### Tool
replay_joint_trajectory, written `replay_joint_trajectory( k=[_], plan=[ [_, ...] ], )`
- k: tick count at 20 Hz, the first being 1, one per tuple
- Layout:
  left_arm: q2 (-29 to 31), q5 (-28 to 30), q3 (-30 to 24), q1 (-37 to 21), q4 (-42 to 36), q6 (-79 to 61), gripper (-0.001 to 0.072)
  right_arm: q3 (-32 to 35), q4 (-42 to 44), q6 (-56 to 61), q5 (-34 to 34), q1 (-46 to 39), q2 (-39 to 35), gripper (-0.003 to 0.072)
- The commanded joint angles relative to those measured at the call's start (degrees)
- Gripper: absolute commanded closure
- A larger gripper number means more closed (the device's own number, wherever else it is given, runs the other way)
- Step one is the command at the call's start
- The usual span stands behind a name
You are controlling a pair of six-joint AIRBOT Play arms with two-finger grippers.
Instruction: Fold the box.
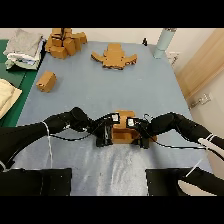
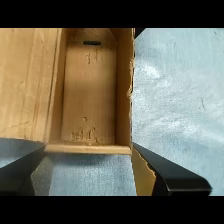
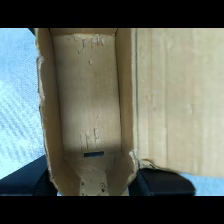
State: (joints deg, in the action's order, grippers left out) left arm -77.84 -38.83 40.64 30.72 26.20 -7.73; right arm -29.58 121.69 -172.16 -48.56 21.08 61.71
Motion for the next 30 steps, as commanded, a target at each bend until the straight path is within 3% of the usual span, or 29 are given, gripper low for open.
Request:
replay_joint_trajectory(
  k=[1,10,28,29,30],
  plan=[
    [-0.09,-1.86,0.02,0.39,2.89,-0.44,0.0017,-0.04,0.04,0.04,0.02,-0.02,0.0,0.0186],
    [-0.02,3.91,0.83,2.49,5.31,6.29,0.0017,-0.07,0.04,0.04,0.02,-0.02,0.0,0.0186],
    [-0.57,5.38,2.27,4.66,9.33,15.45,0.0019,-0.07,0.02,0.04,0.02,-0.02,0.0,0.0186],
    [-0.66,5.25,2.82,4.66,10.14,16.41,0.0093,-0.07,0.02,0.04,0.02,-0.02,0.0,0.0185],
    [-0.7,4.92,2.99,4.63,11.56,16.35,0.0274,-0.04,0.04,0.04,0.02,-0.02,0.0,0.0186]
  ],
)
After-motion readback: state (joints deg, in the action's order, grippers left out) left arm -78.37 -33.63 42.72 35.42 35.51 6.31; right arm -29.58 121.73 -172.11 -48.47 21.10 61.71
